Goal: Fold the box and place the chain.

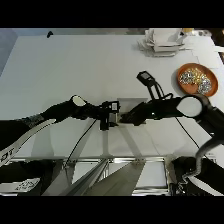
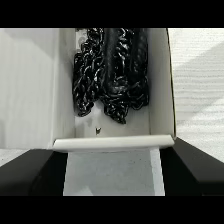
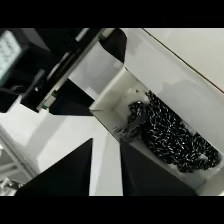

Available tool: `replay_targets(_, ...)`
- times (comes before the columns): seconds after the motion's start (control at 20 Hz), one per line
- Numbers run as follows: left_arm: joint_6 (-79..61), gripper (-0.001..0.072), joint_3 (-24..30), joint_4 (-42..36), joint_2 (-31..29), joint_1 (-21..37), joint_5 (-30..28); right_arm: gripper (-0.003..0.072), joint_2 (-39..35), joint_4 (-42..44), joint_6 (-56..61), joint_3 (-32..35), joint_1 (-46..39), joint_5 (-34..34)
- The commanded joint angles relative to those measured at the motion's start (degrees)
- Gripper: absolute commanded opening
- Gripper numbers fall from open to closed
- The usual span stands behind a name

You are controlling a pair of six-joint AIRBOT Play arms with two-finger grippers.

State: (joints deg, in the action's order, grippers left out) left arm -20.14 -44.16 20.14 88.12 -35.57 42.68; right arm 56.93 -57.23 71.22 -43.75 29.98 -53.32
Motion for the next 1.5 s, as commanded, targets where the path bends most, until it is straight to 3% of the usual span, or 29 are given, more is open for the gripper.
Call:
replay_targets(0.0, -0.02, 0.0205, 0.0, 0.0, 0.0, 0.0, 0.0, 0.0224, 4.48, -0.13, -6.32, -3.58, -0.59, -3.65)
replay_targets(0.15, -0.02, 0.0205, 0.0, 0.02, 0.0, 0.0, -0.02, 0.0205, 7.21, -0.2, -11.04, -14.75, -5.9, -6.71)
replay_targets(0.25, -0.02, 0.0205, 0.0, 0.0, 0.0, 0.0, 0.0, 0.0016, 9.86, -0.07, -13.42, -21.2, -10.08, -5.9)
replay_targets(0.3, -0.02, 0.0205, 0.0, 0.02, 0.0, 0.0, 0.0, 0.0017, 11.54, 0.76, -13.44, -22.29, -11.26, -4.63)
replay_targets(0.4, -0.02, 0.0205, 0.0, 0.0, 0.0, 0.0, 0.0, 0.0017, 16.39, 0.68, -14.99, -22.32, -11.96, -4.52)
replay_targets(0.55, -0.02, 0.0205, 0.0, 0.0, 0.0, 0.0, -0.02, 0.0017, 23.63, 0.42, -22.18, -22.23, -9.33, -10.88)
replay_targets(0.8, -0.02, 0.0205, 0.0, 0.0, 0.0, 0.0, 0.0, 0.0019, 23.45, 1.53, -39.52, -18.71, -3.96, -12.31)
replay_targets(0.85, -0.02, 0.0205, 0.0, 0.02, 0.0, 0.0, 0.0, 0.0034, 22.45, 1.53, -40.28, -17.86, -3.52, -12.48)
replay_targets(1.0, -0.02, 0.0205, 0.0, 0.0, 0.0, 0.0, 0.0, 0.0192, 17.97, 1.53, -42.47, -14.78, -3.13, -11.43)
replay_targets(1.25, -0.02, 0.0205, 0.0, 0.0, 0.0, 0.0, 0.02, 0.0205, 12.22, 1.55, -46.47, -7.23, -1.66, -8.09)
replay_targets(1.35, -0.02, 0.0205, 0.0, 0.0, 0.0, 0.0, 0.0, 0.028, 12.24, 1.53, -46.47, -6.05, -0.26, -6.97)
replay_targets(1.45, -0.02, 0.0205, 0.0, 0.0, 0.0, 0.0, 0.0, 0.0282, 12.24, 1.51, -46.47, -5.88, 1.01, -6.27)
